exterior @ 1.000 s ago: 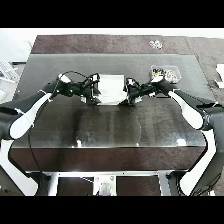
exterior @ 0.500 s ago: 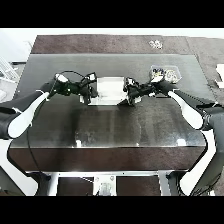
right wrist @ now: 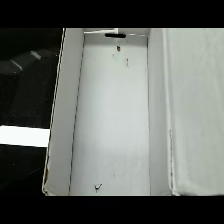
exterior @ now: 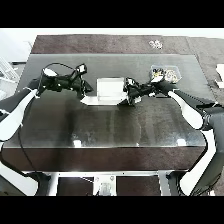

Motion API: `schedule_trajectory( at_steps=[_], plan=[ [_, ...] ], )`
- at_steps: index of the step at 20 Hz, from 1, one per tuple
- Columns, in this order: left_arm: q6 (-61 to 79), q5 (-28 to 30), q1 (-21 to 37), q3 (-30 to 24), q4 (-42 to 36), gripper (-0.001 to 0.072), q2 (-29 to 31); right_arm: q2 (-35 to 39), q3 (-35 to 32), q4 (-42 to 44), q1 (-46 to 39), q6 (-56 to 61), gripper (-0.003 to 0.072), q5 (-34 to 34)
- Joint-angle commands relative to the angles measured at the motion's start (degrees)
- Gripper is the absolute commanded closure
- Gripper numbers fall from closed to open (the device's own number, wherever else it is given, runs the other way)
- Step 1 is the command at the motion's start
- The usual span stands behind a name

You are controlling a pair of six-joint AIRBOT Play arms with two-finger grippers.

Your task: Fold the box and place the chain.

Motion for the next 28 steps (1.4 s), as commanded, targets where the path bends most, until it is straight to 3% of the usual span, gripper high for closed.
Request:
schedule_trajectory(
  at_steps=[1, 5, 11, 19, 25, 28],
  plan=[
    [-8.8, 0.4, 0.5, 0.0, -0.5, 0.0692, 3.6, 0.0, 0.0, 0.0, 0.0, 0.0, 0.0099, 0.0],
    [-26.6, 1.6, 3.3, 0.0, 0.2, 0.0694, 8.9, 0.0, 0.0, 0.0, 0.0, 0.0, 0.01, 0.0],
    [-46.4, -2.6, 12.1, -3.1, 0.2, 0.0694, 14.1, 0.0, 0.0, 0.0, 0.0, 0.0, 0.0099, 0.0],
    [-55.1, -2.4, 16.3, -16.5, 0.1, 0.0693, 14.8, 0.0, 0.0, 0.0, 0.0, 0.0, 0.0099, 0.0],
    [-57.9, -1.0, 15.8, -20.0, 0.2, 0.069, 14.7, 0.0, 0.0, 0.0, 0.0, 0.0, 0.0099, 0.0],
    [-65.9, -1.0, 15.7, -20.0, 2.7, 0.069, 13.7, 0.0, 0.0, 0.0, 0.0, 0.0, 0.01, 0.0]
  ],
)
